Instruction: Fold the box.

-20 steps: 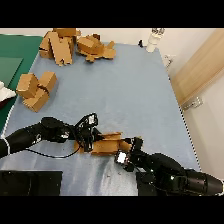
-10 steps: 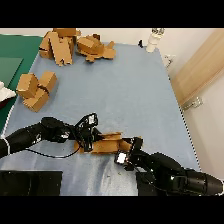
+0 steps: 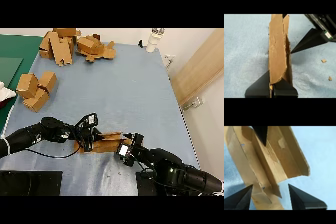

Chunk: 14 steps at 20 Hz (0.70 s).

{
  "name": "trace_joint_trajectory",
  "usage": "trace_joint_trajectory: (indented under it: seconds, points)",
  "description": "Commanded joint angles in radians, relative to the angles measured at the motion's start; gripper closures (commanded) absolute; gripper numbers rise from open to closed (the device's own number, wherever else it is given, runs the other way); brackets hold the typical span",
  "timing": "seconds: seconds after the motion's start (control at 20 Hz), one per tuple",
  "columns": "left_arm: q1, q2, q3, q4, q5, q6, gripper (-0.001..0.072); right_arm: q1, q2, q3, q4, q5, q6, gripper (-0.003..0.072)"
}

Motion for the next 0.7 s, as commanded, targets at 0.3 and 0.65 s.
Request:
trace_joint_trajectory:
  seconds: [0.3,0.65]
  points:
    - [0.001,-0.001,0.000,0.000,0.000,0.000,0.0694,-0.167,-0.001,0.005,0.506,-0.047,-0.535,-0.0034]
    - [0.001,-0.001,0.000,0.000,0.000,0.000,0.0694,-0.275,-0.143,0.085,0.870,0.000,-0.998,-0.0034]
